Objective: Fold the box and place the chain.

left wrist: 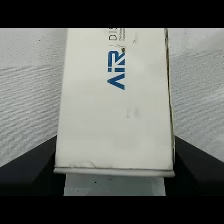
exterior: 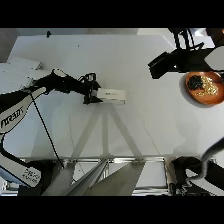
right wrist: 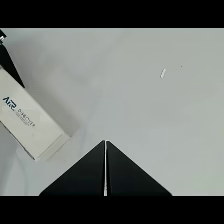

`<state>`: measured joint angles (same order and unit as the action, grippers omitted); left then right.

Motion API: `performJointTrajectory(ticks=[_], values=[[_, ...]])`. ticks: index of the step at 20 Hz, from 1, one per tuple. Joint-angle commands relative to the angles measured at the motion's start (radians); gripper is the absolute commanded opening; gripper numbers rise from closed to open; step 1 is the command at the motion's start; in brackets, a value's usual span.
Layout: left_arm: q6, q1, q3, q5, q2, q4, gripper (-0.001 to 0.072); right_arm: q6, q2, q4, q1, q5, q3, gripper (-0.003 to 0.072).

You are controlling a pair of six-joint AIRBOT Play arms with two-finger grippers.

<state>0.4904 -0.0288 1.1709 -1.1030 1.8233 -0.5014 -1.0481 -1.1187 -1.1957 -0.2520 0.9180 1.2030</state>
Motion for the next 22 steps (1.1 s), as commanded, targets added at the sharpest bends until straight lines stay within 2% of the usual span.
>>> performJointTrajectory(ticks=[1, 2, 3, 5, 9, 12, 14, 20, 22], values=[[0.0, 0.0, 0.0, 0.0, 0.0, 0.0, 0.0413, -0.001, 0.001, 0.0, 0.001, 0.0, 0.001, 0.0013], [0.0, 0.0, 0.0, 0.0, 0.0, 0.0, 0.0412, -0.001, 0.001, 0.0, 0.001, 0.0, 0.001, 0.0013], [0.0, -0.001, 0.0, 0.0, 0.0, 0.0, 0.0378, -0.001, 0.001, 0.0, 0.001, 0.0, 0.001, 0.0013], [0.002, -0.002, 0.0, -0.006, 0.0, -0.002, 0.0024, -0.001, 0.001, 0.0, 0.001, 0.0, 0.001, 0.0013], [-0.032, -0.003, 0.0, -0.035, -0.014, 0.0, 0.001, -0.001, 0.001, 0.0, 0.001, 0.0, 0.001, 0.0013], [-0.157, -0.006, 0.0, -0.032, -0.06, -0.003, 0.0007, -0.001, 0.001, 0.0, 0.001, 0.0, 0.001, 0.0013], [-0.158, -0.006, 0.0, -0.023, -0.097, -0.007, 0.0007, -0.001, 0.001, 0.0, 0.001, 0.0, 0.001, 0.0013], [-0.186, -0.004, 0.0, 0.042, -0.222, -0.009, 0.0006, -0.001, 0.001, 0.0, 0.001, 0.0, 0.001, 0.0013], [-0.234, -0.001, 0.0, 0.101, -0.255, -0.008, 0.0006, -0.001, 0.001, 0.0, 0.001, 0.0, 0.001, 0.0013]])
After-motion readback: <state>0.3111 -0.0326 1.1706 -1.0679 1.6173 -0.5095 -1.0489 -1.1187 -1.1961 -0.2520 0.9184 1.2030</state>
